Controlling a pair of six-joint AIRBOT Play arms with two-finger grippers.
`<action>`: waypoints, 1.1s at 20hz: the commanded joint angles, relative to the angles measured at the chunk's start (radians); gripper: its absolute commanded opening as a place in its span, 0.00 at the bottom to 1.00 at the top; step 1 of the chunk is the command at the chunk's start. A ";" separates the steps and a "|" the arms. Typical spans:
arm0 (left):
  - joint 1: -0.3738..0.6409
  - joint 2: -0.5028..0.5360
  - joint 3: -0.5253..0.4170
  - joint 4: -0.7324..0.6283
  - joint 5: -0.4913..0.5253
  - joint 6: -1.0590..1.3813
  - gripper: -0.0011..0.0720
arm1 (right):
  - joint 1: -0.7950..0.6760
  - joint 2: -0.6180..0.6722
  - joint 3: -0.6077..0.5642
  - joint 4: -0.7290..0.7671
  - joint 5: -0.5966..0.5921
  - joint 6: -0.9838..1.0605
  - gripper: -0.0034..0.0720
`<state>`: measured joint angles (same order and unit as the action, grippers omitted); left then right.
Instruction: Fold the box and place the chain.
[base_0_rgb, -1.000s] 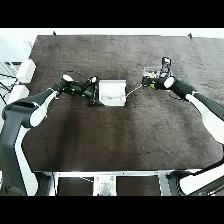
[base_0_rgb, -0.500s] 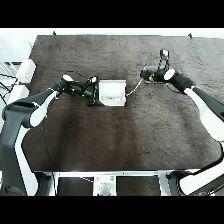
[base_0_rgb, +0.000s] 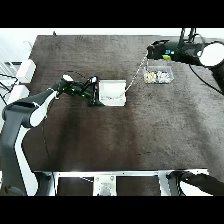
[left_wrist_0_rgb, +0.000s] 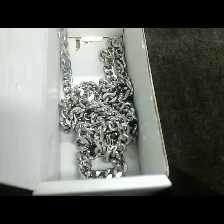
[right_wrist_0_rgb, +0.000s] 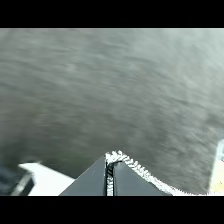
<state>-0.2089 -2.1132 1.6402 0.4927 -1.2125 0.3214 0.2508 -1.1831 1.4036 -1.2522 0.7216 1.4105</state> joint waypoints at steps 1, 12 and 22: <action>0.000 0.000 0.001 0.000 0.000 0.000 0.64 | 0.091 0.091 0.001 -0.025 0.063 -0.002 0.06; 0.000 0.000 0.001 0.000 -0.002 -0.003 0.64 | 0.305 0.050 -0.104 -0.024 -0.165 0.103 0.06; 0.000 0.000 0.001 0.000 0.000 -0.003 0.64 | 0.323 -0.207 -0.148 0.007 -0.236 0.206 0.06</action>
<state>-0.2085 -2.1132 1.6402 0.4923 -1.2140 0.3183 0.5655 -1.3193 1.2598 -1.2659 0.5045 1.5955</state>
